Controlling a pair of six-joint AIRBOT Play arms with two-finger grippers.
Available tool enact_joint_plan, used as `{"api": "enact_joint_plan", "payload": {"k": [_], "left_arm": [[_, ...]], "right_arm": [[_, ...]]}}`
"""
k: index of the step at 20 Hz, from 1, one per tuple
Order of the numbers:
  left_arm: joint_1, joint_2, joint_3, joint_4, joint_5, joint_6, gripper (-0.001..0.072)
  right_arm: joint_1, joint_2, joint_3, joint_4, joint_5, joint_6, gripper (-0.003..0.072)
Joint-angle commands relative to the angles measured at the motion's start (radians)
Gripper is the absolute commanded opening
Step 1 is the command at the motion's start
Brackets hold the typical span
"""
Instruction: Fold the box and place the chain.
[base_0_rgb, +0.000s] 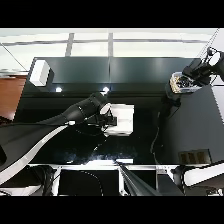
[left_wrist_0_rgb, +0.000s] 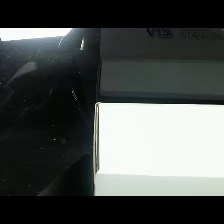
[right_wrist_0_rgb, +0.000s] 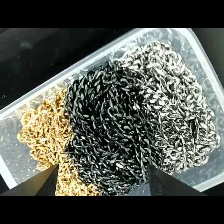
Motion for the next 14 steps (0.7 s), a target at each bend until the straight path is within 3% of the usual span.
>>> {"api": "enact_joint_plan", "payload": {"k": [1, 3, 4, 11, 12, 14], "left_arm": [[0.000, 0.000, 0.001, 0.000, 0.000, 0.000, 0.0027], [0.000, 0.000, 0.001, 0.000, 0.000, 0.000, 0.0027], [0.000, 0.000, 0.001, 0.000, 0.000, 0.000, 0.0027], [0.000, 0.000, 0.001, 0.000, 0.000, 0.000, 0.0027], [0.000, 0.000, 0.001, 0.000, 0.000, 0.000, 0.0027], [0.000, 0.000, 0.001, 0.000, 0.000, 0.000, 0.0027]], "right_arm": [[-0.001, -0.022, 0.001, -0.021, -0.014, -0.011, 0.0617], [-0.001, -0.040, 0.002, -0.048, -0.035, -0.012, 0.0598], [-0.001, -0.048, 0.002, -0.046, -0.056, -0.011, 0.0509], [0.003, -0.101, 0.003, -0.045, -0.100, -0.012, 0.0502], [0.003, -0.102, 0.003, -0.045, -0.100, -0.012, 0.0448], [0.003, -0.101, 0.021, -0.045, -0.076, -0.012, 0.0059]]}}
